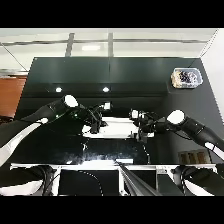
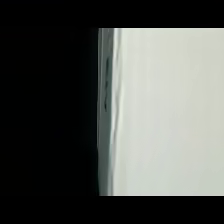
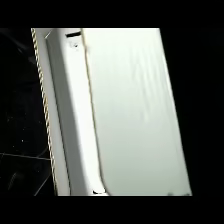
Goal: Fold the box and place the chain.
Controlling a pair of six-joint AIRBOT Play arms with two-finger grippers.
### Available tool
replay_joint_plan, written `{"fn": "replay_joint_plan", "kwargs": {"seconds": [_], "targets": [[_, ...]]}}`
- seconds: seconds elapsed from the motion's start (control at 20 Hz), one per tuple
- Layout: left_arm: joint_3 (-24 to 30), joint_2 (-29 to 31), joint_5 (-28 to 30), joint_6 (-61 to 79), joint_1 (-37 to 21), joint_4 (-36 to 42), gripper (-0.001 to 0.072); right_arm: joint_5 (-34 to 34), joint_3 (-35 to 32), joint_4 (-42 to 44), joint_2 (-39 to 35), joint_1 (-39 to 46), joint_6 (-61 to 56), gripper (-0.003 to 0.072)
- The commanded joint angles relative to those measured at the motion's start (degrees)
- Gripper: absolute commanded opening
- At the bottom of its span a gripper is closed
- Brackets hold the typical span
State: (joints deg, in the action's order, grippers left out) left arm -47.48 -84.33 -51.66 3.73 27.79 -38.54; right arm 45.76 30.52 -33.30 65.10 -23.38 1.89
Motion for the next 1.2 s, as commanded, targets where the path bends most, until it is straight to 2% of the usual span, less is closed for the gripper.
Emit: {"fn": "replay_joint_plan", "kwargs": {"seconds": [0.0, 0.3, 1.15], "targets": [[-0.04, 0.00, 0.13, -0.04, 0.02, 0.00, 0.0030, 0.52, -0.13, -0.59, 1.70, 0.04, 3.39, 0.0616], [-0.04, 0.00, 0.20, -0.04, 0.02, 0.00, 0.0030, 0.22, -0.26, -3.85, 4.04, 0.04, 4.90, 0.0616], [-0.04, -0.02, 0.20, -0.04, 0.02, 0.02, 0.0031, -1.38, -0.26, -3.65, 6.16, 0.04, 5.92, 0.0615]]}}
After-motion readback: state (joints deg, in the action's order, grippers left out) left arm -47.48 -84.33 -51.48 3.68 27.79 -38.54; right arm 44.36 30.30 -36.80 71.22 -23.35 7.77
